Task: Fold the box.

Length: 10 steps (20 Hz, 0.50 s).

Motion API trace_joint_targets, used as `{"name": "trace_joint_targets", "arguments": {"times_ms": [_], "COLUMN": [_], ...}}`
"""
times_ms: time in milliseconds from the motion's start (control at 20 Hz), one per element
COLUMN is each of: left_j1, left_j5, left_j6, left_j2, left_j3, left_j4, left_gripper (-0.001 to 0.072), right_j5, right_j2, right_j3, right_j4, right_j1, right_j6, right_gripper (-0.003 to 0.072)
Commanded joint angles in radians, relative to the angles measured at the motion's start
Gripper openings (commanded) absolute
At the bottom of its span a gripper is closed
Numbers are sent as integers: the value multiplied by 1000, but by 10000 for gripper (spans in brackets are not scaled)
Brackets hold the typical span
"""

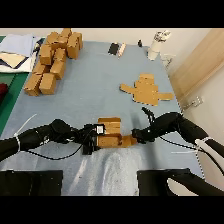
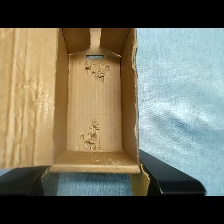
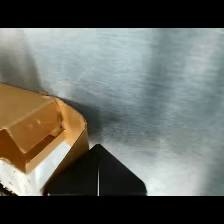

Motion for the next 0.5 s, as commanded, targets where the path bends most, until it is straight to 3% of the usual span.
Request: {"name": "trace_joint_targets", "arguments": {"times_ms": [0,300,350,450], "left_j1": [0,0,0,0], "left_j5": [1,0,0,0], "left_j6": [0,0,0,0], "left_j2": [0,0,0,0], "left_j3": [0,0,1,1], "left_j4": [0,0,0,0], "left_gripper": [527,527,528,527], "right_j5": [-5,-8,-14,1], "right_j2": [47,167,166,163], "right_j3": [7,28,28,28], "right_j4": [67,69,75,76], "right_j1": [41,65,72,109], "right_j6": [-6,60,63,64], "right_gripper": [1,19,136,178]}}
